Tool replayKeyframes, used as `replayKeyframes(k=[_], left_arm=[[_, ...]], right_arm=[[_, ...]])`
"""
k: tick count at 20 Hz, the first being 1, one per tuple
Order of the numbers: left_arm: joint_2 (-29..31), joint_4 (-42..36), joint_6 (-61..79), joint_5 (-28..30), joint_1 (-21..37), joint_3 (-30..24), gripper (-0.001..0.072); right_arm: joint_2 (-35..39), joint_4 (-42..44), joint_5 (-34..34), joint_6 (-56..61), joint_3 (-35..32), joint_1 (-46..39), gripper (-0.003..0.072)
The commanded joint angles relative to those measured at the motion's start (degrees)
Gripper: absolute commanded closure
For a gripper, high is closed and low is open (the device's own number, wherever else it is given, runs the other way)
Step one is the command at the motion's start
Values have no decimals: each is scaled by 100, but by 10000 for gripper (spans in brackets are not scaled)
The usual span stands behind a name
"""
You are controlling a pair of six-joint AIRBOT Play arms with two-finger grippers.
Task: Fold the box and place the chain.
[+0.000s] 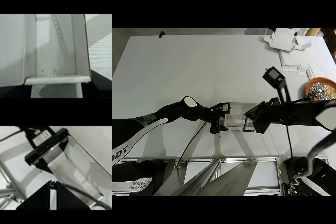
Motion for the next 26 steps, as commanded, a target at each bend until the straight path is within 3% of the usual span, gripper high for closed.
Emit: replayKeyframes(k=[1,8,18,20,21,26], left_arm=[[2,0,0,2,2,-2,337],[2,0,0,2,2,-2,337],[4,0,0,2,2,-2,337],[4,2,0,2,2,-2,337],[4,0,0,0,2,-2,337],[4,0,0,0,2,-2,337]], right_arm=[[-610,-166,-79,-133,-9,76,668],[-758,-828,17,-415,-22,74,668],[-1366,-942,-144,-415,-229,72,662],[-1320,-944,-42,-417,-229,-24,486],[-1257,-942,57,-490,-227,-114,458],[-564,-1128,949,-2815,-229,-638,459]])
